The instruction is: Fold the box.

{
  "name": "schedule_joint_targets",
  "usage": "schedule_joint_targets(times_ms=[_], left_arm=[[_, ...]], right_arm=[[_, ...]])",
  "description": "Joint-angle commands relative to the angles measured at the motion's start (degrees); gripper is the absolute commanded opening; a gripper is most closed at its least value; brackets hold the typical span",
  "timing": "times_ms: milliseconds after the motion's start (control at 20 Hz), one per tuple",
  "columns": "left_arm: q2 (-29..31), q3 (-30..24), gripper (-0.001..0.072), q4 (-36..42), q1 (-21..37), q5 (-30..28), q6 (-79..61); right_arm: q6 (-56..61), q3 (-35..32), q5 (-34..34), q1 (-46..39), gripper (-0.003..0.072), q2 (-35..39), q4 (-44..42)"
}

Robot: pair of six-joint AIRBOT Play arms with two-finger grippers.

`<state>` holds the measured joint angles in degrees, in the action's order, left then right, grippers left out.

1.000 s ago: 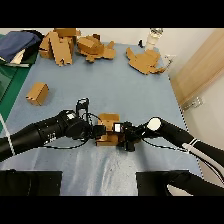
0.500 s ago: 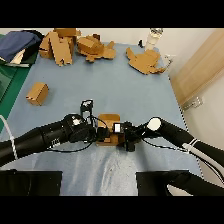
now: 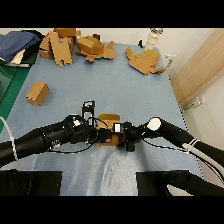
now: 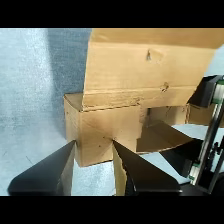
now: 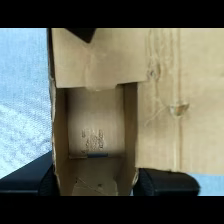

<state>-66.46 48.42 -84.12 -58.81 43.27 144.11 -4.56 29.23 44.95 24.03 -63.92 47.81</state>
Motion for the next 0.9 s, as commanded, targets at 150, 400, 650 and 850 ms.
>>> schedule_joint_targets(times_ms=[150,400,650,850], left_arm=[[-0.04,0.00,0.0368,0.24,-0.04,5.20,1.05],[-0.72,0.02,0.0367,0.94,0.02,3.89,2.97],[-4.52,0.46,0.0367,1.86,0.02,0.11,3.82],[-5.40,2.34,0.0367,0.96,0.26,1.88,5.64]], right_arm=[[0.02,-0.02,-0.04,0.02,0.0522,-0.04,-0.04],[0.02,-0.02,-0.44,0.02,0.0522,-0.04,-0.07],[0.02,-0.02,-0.44,0.02,0.0522,-0.04,-0.04],[0.02,-0.02,-0.46,0.02,0.0522,-0.04,-0.04]])
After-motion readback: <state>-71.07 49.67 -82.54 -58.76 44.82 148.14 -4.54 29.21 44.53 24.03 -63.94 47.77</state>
